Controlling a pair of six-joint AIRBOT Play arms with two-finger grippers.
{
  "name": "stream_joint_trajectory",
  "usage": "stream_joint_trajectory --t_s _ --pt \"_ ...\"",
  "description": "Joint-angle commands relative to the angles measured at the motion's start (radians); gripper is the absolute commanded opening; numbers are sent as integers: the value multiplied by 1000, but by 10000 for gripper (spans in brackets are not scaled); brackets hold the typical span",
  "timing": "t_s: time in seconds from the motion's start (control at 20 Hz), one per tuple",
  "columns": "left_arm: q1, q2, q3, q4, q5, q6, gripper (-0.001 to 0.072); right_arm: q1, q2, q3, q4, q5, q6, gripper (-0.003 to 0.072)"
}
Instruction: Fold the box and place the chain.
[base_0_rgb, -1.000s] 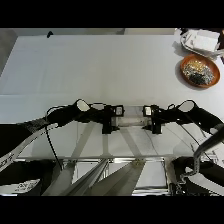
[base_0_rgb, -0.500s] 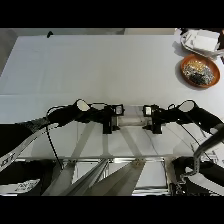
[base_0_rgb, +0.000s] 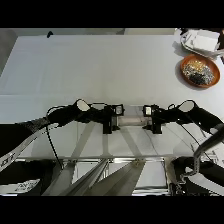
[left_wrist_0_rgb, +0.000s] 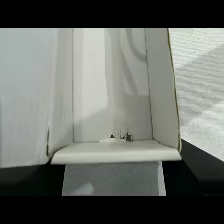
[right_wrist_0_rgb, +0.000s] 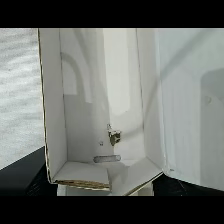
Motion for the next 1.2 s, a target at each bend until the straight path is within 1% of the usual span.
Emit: stream_joint_trajectory --t_s 0.0,1.05,1.15 --pt "0 -1 0 0 0 0 314 0 1 1 0 1 0 296" --pt "0 -1 0 0 0 0 314 0 1 1 0 2 0 289" --pt "0 -1 0 0 0 0 314 0 1 1 0 10 1 303"
